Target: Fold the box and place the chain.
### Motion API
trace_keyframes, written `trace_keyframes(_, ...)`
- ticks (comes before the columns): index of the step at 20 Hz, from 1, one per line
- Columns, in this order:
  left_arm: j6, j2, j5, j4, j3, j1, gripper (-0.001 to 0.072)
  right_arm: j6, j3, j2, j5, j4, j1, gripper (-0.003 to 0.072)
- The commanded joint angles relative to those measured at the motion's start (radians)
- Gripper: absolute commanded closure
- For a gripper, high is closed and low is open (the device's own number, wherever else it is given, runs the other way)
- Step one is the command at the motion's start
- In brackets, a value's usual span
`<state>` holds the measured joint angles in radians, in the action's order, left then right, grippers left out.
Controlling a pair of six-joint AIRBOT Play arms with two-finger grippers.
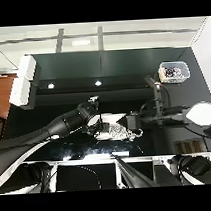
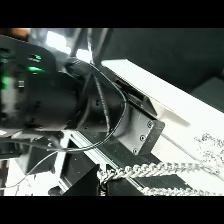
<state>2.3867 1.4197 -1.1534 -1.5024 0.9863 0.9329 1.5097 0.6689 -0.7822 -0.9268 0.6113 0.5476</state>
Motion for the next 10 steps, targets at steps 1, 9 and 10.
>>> trace_keyframes(1,0.000,0.000,0.000,0.000,0.000,0.000,0.0679,0.000,-0.004,-0.052,0.047,0.038,0.041,0.0665)
trace_keyframes(9,0.000,0.000,0.000,0.000,0.000,0.000,0.0679,-0.103,0.082,-0.010,-0.260,0.206,-0.237,0.0185)
trace_keyframes(10,0.000,0.000,0.000,0.000,0.000,0.000,0.0679,-0.124,0.100,0.016,-0.343,0.295,-0.308,0.0186)
